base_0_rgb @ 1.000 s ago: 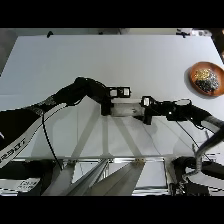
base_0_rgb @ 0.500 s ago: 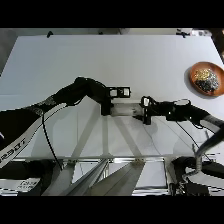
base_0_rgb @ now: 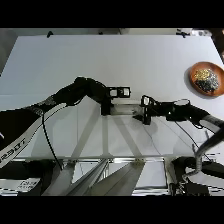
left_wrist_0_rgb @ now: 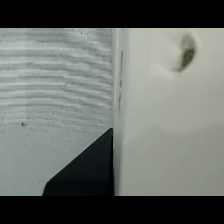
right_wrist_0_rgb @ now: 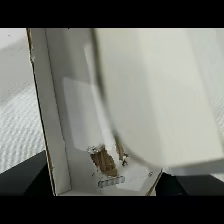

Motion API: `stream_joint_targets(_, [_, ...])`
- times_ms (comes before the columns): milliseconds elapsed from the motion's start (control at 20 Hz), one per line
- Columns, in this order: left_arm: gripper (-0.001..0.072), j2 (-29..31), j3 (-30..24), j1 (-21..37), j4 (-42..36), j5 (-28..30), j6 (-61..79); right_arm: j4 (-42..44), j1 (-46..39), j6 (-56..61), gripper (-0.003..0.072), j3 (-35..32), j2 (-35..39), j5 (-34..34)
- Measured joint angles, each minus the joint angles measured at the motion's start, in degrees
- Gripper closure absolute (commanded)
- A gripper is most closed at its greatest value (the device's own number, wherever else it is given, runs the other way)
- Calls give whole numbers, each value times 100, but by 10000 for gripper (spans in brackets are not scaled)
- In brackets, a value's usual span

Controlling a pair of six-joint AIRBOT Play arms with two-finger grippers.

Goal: Fold the box and place the chain.

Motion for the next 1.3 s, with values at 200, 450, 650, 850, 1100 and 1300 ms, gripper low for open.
stream_joint_targets(200, [694, 0, 0, 0, -9, 13, 0, -142, 2, 323, 146, 0, -2, 42])
stream_joint_targets(450, [694, 0, 0, -2, -9, 7, -2, -251, 2, 173, 139, 0, 0, -79])
stream_joint_targets(650, [694, 0, 0, 0, -7, 2, -2, -269, 2, -131, 139, 0, -2, -166])
stream_joint_targets(850, [694, 0, 0, 0, -9, 7, -4, -267, 2, -326, 135, 0, 0, -190])
stream_joint_targets(1100, [694, 0, 0, 0, -9, 2, -4, -262, 2, -409, 149, 0, 0, -208])
stream_joint_targets(1300, [694, 0, 0, 0, -7, -4, -4, -264, 0, -428, 160, 0, 0, -219])
